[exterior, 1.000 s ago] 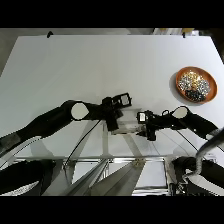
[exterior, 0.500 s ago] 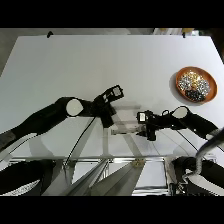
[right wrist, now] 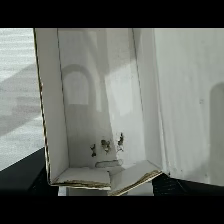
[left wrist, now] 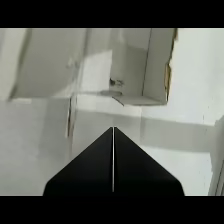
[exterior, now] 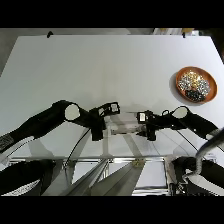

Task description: Fold the box and place the chain.

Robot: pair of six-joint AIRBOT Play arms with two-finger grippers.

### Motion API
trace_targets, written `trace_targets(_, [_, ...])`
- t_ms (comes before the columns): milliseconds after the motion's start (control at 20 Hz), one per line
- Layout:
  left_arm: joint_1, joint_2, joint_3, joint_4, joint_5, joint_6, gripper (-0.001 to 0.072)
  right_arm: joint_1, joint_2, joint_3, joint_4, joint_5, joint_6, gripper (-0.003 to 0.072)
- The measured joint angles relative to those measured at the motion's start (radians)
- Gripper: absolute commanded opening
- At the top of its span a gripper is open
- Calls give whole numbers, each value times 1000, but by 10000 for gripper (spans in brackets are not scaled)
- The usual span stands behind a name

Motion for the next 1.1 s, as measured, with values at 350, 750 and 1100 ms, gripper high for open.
trace_targets(350, [36,0,-40,57,7,200,397,0,0,0,0,0,0,433])
trace_targets(750, [31,-14,-54,19,150,393,408,0,0,0,0,0,0,433])
trace_targets(1100, [1,-40,-56,-54,147,431,133,0,0,0,0,0,0,433])
